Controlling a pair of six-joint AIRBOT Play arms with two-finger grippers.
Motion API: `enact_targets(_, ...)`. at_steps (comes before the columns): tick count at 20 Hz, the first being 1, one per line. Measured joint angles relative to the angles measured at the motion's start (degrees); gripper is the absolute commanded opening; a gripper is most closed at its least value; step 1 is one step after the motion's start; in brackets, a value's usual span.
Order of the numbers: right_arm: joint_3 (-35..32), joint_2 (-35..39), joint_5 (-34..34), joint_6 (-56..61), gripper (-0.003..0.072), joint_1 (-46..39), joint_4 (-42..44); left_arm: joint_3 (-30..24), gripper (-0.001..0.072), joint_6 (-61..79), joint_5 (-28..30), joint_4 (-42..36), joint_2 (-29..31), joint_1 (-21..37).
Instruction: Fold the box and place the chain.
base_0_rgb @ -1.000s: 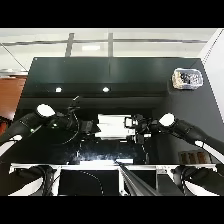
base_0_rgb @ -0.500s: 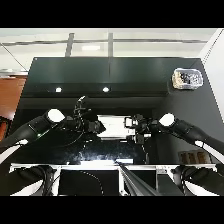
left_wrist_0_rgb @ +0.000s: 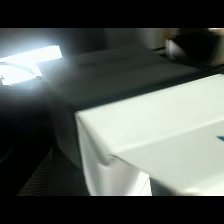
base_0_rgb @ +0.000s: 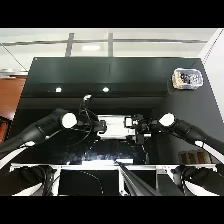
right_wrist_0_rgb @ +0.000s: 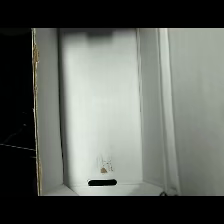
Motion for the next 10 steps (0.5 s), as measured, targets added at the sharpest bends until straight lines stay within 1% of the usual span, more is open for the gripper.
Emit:
enact_targets(3,0.0,0.0,-0.3,0.0,0.0467,0.0,0.0,4.2,0.0674,-11.5,-3.8,10.8,-2.3,-5.8)
enact_targets(4,0.0,0.0,-0.4,0.0,0.0467,0.0,0.0,5.4,0.065,-14.2,-5.1,13.3,-3.1,-7.1)
enact_targets(5,0.0,0.0,-0.5,0.0,0.0467,0.0,0.0,6.5,0.0557,-16.7,-6.3,15.4,-4.0,-8.2)
enact_targets(6,0.0,0.0,-0.5,0.0,0.0467,0.0,0.0,7.4,0.0531,-18.5,-7.4,16.8,-4.7,-8.9)
enact_targets(10,0.0,0.0,-0.6,0.0,0.0467,0.0,0.0,9.6,0.0531,-22.4,-9.9,20.2,-6.4,-10.3)
